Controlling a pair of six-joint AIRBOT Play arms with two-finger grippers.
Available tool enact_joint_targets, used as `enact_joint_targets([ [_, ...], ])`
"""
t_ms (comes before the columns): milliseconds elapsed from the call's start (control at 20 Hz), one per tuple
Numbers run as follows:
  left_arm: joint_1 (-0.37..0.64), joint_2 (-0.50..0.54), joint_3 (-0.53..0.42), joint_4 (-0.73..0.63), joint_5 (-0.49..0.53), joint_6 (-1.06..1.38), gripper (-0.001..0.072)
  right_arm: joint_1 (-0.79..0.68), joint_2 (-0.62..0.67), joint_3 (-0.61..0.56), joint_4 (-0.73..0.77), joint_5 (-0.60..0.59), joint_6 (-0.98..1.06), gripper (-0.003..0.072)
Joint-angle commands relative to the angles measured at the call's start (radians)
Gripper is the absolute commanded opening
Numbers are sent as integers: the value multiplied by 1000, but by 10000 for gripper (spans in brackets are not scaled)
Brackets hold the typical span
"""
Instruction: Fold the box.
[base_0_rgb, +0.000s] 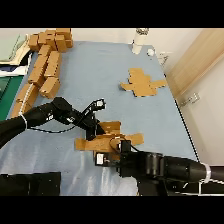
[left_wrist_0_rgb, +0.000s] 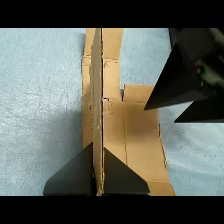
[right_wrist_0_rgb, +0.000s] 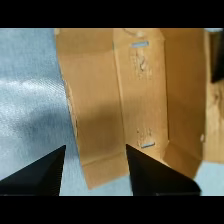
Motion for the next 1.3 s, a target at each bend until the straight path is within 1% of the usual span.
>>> enact_joint_targets([
  [0, -1, 0, 0, 0, 0, 0, 12, 37, -92, -2, -81, 43, 17, 568],
  [200, -1, 0, 0, 0, 0, 0, 13, 37, -139, 0, -117, 56, 34, 563],
  [450, -1, 0, 0, 0, 0, 0, 13, 38, -135, 9, -261, 42, 197, 563],
  [650, -1, 0, 0, 0, 1, 0, 13, 38, -105, 35, -261, 8, 243, 563],
  [800, -1, 0, 0, 0, 1, 0, 13, 37, -61, 37, -260, -7, 253, 564],
  [900, -1, 0, 0, 0, 2, 0, 13, 37, -37, 37, -260, -5, 299, 564],
  [1100, -1, 0, 0, 0, 2, 0, 13, 37, -38, 37, -261, -7, 380, 569],
  [1150, -1, 0, 0, 0, 2, 0, 13, 37, -38, 37, -263, -10, 382, 576],
  [1250, -1, 0, 0, 0, 2, 1, 13, 27, -29, 37, -284, -28, 412, 720],
])
